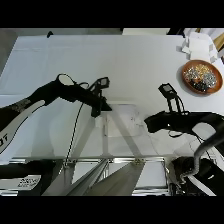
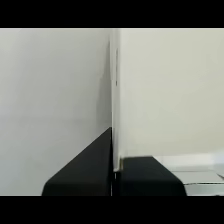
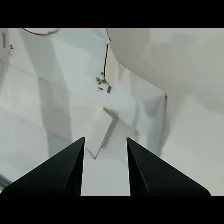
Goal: Fold the box and place the chain.
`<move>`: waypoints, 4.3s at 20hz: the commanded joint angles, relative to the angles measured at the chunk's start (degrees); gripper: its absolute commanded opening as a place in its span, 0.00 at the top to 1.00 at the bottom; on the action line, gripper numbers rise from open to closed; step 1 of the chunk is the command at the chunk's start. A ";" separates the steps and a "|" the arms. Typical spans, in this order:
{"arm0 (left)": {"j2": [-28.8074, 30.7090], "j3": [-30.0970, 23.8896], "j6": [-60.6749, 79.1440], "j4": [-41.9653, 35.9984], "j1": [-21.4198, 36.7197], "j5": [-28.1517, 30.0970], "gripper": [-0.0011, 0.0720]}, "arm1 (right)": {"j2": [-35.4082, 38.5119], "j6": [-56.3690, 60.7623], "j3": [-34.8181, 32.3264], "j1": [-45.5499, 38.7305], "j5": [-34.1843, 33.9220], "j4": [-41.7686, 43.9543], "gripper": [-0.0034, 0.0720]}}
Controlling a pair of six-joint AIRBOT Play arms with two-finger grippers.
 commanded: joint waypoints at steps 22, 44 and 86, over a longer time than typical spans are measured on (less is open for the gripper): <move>-4.44 -1.68 14.14 -6.47 -3.80 11.93 0.99 | 4.74 0.00 0.11 0.00 4.48 -6.14 0.57; -4.39 -1.68 13.94 -6.49 -3.85 11.89 0.97 | -0.59 -65.59 -3.54 0.00 9.64 11.13 0.94; -4.39 -1.68 13.94 -6.49 -3.89 11.69 0.97 | -5.05 -81.46 -15.04 2.45 -33.35 13.70 0.04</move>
